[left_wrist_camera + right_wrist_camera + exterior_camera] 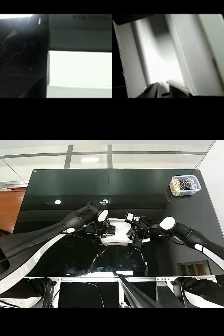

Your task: Fold the box and place the chain.

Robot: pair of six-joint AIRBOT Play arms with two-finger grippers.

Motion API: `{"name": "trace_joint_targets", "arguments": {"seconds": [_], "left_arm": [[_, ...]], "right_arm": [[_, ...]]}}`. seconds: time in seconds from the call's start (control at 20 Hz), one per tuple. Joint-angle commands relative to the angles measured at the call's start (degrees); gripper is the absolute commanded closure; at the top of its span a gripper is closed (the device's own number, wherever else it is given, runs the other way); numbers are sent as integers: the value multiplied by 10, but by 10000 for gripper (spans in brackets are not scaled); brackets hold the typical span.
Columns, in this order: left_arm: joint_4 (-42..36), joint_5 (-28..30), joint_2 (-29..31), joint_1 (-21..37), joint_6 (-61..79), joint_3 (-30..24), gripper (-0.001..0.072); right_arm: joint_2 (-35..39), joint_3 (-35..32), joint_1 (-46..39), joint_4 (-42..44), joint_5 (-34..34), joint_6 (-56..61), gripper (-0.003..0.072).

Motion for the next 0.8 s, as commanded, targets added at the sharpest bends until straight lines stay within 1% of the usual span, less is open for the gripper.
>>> {"name": "trace_joint_targets", "arguments": {"seconds": [0.0, 0.05, 0.1, 0.15, 0.25, 0.3, 0.4, 0.45, 0.5, 0.6, 0.7, 0.75], "left_arm": [[0, 1, 0, 0, 0, 0, 681], [0, 1, 0, 0, 0, 0, 680], [0, 1, 0, 0, 0, 0, 681], [0, 1, 0, 0, 0, 0, 681], [0, 0, 0, 0, 0, 0, 681], [0, 1, 0, 0, 0, 0, 681], [0, 0, 0, 0, 0, 0, 680], [0, 0, 0, 0, 0, 0, 681], [0, 0, 0, 0, 0, 0, 681], [0, 0, 0, 0, 0, 0, 681], [0, 0, 0, 0, 0, 0, 681], [0, 0, 0, 0, 0, 0, 681]], "right_arm": [[-1, 0, 1, 4, -2, 9, 294], [0, 0, 1, 1, 6, 11, 417], [3, 0, 0, -2, 21, 23, 632], [12, 1, -2, -4, 27, 68, 669], [51, 15, -19, -33, 62, 237, 670], [77, 24, -40, -75, 82, 333, 670], [125, 34, -113, -174, 114, 499, 670], [139, 34, -163, -208, 128, 557, 669], [139, 30, -222, -217, 147, 594, 670], [133, -3, -327, -168, 140, 652, 670], [126, -41, -401, -124, 149, 654, 670], [120, -59, -420, -117, 155, 654, 669]]}}
